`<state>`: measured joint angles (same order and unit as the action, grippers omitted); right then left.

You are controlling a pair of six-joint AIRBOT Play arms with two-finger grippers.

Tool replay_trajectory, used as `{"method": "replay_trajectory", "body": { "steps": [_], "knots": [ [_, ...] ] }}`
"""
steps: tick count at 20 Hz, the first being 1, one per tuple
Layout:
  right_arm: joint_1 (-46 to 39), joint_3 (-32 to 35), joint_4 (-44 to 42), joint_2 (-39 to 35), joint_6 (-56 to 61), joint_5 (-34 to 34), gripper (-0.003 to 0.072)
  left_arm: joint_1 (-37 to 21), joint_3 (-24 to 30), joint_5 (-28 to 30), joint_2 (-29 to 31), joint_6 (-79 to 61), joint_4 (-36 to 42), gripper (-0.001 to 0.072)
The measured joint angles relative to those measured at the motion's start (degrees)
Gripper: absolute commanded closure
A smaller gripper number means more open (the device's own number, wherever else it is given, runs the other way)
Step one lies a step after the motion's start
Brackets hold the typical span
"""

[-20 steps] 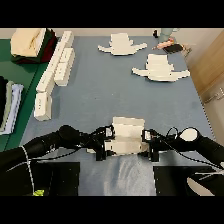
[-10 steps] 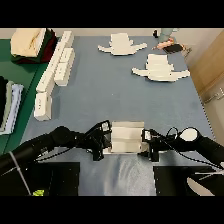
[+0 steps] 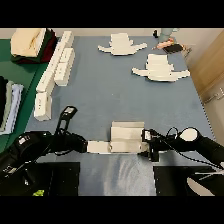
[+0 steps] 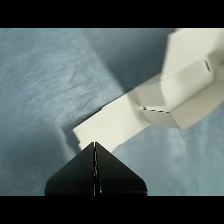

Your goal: Fold the box.

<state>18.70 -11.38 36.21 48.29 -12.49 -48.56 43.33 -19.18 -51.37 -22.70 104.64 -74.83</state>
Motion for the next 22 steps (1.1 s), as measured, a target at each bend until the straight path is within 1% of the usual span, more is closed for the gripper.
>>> {"method": "replay_trajectory", "body": {
  "steps": [1,3,6,10,14,15,17,19,22],
  "knots": [
    [0.0,0.0,0.0,0.0,0.0,0.0,0.0175,-1.4,0.6,-1.2,0.4,3.9,-1.3,0.0693],
    [0.0,0.0,0.0,0.0,0.0,0.0,0.0175,-4.6,2.4,-1.8,0.4,8.4,-1.0,0.0693],
    [0.0,0.0,0.0,0.0,0.0,0.0,0.0175,-8.9,5.6,-0.2,-1.6,8.8,4.0,0.0693],
    [0.0,0.0,0.0,0.0,0.0,0.0,0.0175,-11.8,7.8,3.7,-7.4,0.2,15.2,0.0693],
    [0.0,0.0,0.0,0.0,0.0,0.0,0.0175,-12.7,8.4,6.7,-15.6,-15.9,32.0,0.0693],
    [0.0,0.0,0.0,0.0,0.0,0.0,0.0175,-12.7,8.3,7.0,-17.0,-20.6,37.1,0.0694],
    [0.0,0.0,0.0,0.0,0.0,0.0,0.0175,-12.9,7.6,7.5,-18.5,-27.5,44.4,0.0695],
    [0.0,0.0,0.0,0.0,0.0,0.0,0.0175,-12.9,6.8,7.9,-19.1,-31.0,48.5,0.0695],
    [0.0,0.0,0.0,0.0,0.0,0.0,0.0175,-12.5,5.7,8.3,-19.6,-32.9,51.5,0.0695]
  ]
}}
